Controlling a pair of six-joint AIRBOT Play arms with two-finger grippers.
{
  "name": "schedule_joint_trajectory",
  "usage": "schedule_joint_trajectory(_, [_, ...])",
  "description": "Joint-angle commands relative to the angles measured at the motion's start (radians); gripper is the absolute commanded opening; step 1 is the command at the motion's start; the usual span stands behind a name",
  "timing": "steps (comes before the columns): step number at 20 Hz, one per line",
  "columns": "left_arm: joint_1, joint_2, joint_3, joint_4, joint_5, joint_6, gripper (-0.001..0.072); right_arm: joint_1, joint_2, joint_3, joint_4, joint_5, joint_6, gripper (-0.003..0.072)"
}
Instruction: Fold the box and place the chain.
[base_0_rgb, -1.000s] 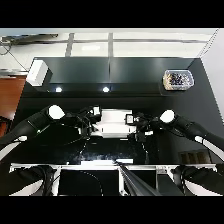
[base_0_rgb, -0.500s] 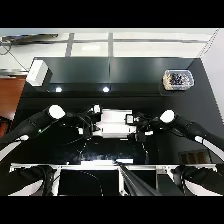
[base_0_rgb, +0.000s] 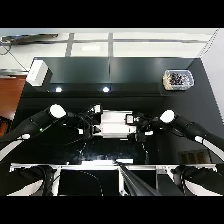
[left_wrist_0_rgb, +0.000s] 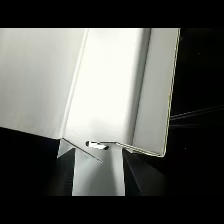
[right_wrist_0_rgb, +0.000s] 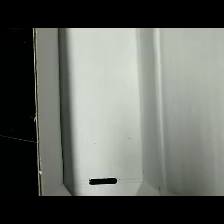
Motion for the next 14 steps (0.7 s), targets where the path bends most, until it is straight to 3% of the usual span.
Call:
schedule_joint_trajectory(1, [-0.006, -0.002, 0.002, -0.038, -0.011, 0.001, 0.0294, 0.001, 0.0, 0.0, 0.0, 0.0, 0.0, 0.0485])
schedule_joint_trajectory(14, [-0.059, -0.011, 0.002, -0.045, 0.107, 0.001, 0.0273, 0.001, 0.0, 0.0, 0.0, 0.0, 0.0, 0.0486])
